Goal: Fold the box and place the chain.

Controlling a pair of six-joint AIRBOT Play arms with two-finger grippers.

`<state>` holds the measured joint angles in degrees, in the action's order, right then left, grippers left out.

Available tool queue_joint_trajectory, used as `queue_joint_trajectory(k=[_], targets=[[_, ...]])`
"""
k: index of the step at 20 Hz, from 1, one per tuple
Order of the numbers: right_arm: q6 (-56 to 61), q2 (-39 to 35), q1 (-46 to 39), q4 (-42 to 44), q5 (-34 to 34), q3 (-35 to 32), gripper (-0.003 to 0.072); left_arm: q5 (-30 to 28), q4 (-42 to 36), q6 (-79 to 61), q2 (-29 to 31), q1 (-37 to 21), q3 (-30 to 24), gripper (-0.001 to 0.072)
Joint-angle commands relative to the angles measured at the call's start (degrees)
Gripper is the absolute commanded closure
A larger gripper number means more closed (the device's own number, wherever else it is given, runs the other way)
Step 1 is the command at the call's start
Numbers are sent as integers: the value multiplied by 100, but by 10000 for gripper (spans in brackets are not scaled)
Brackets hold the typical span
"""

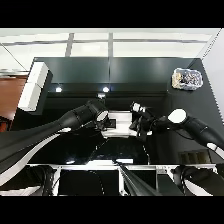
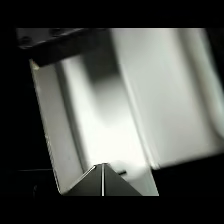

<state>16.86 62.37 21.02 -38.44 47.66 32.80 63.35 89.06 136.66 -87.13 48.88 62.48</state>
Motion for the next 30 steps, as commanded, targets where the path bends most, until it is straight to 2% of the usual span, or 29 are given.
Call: queue_joint_trajectory(k=[1, 3, 4, 7, 8, 10, 14, 16, 18, 20, 25, 26, 27, 28, 29, 30], targets=[[2170, -452, -719, -1241, 977, 315, 677, 11, 4, -11, 0, -2, 0, 682], [3080, -592, -1537, -1285, 1147, 319, 677, 11, 4, -11, 0, -4, 0, 682], [3609, -586, -1976, -1285, 1016, 275, 677, 11, 4, -11, 0, -2, 0, 682], [5429, -568, -2855, -1263, -70, -149, 676, 9, 7, -11, 0, -4, 0, 682], [5792, -531, -2962, -1263, -229, -286, 677, 9, 7, -11, 0, -7, 2, 683], [5821, -306, -2892, -1272, -162, -402, 677, 9, 4, -11, 0, -7, 4, 682], [5807, 555, -2347, -1176, 603, -402, 676, -15, 4, -11, 0, -7, 4, 682], [5163, 841, -2015, -520, 802, -402, 676, -9, 4, -11, 0, -7, 4, 682], [4472, 881, -1749, 302, 815, -400, 676, -7, 4, -11, 0, -7, 4, 682], [4258, 881, -1646, 796, 837, -400, 676, -7, 4, -11, 0, -7, 4, 682], [3773, 879, -1637, 933, 1373, -295, 675, -9, 4, -11, 0, -7, 4, 682], [3687, 879, -1637, 925, 1523, -192, 620, -7, 4, -11, 0, -7, 4, 682], [3681, 879, -1637, 925, 1674, -70, 305, -7, 4, -11, 0, -7, 4, 682], [3659, 879, -1637, 879, 1838, 61, 39, -7, 4, -11, 0, -7, 4, 682], [3661, 879, -1637, 789, 2006, 212, 3, -7, 4, -11, 0, -7, 4, 682], [3661, 879, -1637, 752, 2181, 352, 3, -9, 4, -11, 0, -7, 4, 682]])
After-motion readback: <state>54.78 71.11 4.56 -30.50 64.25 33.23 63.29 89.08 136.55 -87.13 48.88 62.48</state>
